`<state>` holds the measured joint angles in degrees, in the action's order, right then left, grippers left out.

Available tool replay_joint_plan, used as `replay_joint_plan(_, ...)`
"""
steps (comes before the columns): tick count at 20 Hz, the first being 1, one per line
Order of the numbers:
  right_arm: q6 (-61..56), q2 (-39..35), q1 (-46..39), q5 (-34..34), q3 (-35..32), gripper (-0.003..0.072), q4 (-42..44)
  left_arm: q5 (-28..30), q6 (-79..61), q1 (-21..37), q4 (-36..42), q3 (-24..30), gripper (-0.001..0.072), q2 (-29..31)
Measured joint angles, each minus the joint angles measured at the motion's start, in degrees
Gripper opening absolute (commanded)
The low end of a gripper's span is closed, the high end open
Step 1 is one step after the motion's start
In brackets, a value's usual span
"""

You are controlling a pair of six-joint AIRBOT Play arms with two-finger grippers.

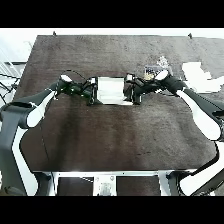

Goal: Fold the box and place the chain.

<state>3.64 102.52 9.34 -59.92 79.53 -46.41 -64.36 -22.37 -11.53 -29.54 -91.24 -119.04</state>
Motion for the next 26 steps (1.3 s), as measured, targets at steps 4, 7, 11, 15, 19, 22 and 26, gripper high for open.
replay_joint_plan(4, 0.0, 0.4, 1.2, 0.9, -0.1, 0.0221, 1.9, 0.0, 0.0, 0.0, 0.0, 0.0, 0.0536, 0.0)
replay_joint_plan(7, 0.1, 1.0, 2.3, 2.3, -0.1, 0.0228, 3.8, -0.1, 0.0, 0.0, 0.0, 0.0, 0.0536, 0.0)
replay_joint_plan(11, 0.1, 1.8, 3.1, 3.2, -0.1, 0.0354, 5.0, -0.1, 0.0, 0.0, 0.0, 0.0, 0.0536, 0.0)
replay_joint_plan(15, 0.3, 2.2, 3.3, 3.8, -0.1, 0.0579, 5.6, -0.2, -0.2, 0.0, 0.0, 0.0, 0.0536, 0.0)
replay_joint_plan(19, 1.0, 2.3, 3.2, 3.7, -0.1, 0.0641, 5.8, -0.2, -0.1, 0.0, 0.0, 0.0, 0.0536, 0.0)
replay_joint_plan(22, 1.2, 2.3, 2.7, 3.6, -0.1, 0.0265, 5.8, -0.2, 0.0, 0.0, 0.0, 0.0, 0.0536, 0.0)
replay_joint_plan(26, 0.6, 1.5, 1.2, 3.3, -0.1, 0.0015, 4.7, -0.2, 0.0, 0.0, 0.0, 0.0, 0.0536, 0.0)
